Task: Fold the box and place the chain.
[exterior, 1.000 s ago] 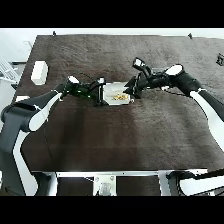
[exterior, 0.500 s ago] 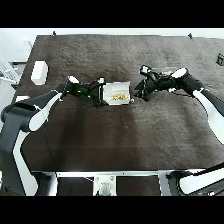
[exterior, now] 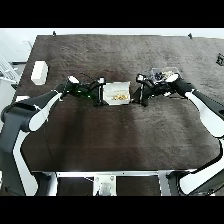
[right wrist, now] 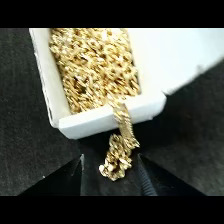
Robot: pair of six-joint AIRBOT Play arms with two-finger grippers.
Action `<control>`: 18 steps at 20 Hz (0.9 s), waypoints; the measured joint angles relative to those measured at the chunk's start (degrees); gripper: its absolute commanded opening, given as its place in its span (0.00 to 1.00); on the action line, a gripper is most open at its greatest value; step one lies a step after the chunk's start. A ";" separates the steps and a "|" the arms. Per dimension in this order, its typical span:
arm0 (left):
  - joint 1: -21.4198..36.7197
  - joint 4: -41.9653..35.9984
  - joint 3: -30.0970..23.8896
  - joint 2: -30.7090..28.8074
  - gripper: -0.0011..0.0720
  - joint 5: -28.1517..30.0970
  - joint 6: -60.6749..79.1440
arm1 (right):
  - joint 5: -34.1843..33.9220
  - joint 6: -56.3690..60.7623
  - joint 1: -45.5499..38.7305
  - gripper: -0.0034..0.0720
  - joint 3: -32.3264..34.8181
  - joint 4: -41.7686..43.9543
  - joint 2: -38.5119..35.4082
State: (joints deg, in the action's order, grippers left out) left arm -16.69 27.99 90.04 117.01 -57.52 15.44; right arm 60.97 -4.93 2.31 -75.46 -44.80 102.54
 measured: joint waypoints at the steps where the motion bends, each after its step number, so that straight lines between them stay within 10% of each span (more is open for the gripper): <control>1: 0.00 0.00 0.00 0.00 0.74 0.00 0.00 | 0.13 0.00 0.20 0.51 -0.02 -0.07 0.33; 5: 0.00 0.00 0.00 0.00 0.74 0.00 0.00 | -0.17 1.05 1.16 0.05 -0.55 -0.96 1.36; 18: 0.00 -0.02 0.00 0.00 0.74 0.00 0.00 | 3.76 16.74 0.20 0.05 -5.05 -2.93 -11.30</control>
State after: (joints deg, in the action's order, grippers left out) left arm -16.69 27.97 90.04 117.01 -57.52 15.44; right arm 64.73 11.81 2.50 -80.51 -47.72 91.24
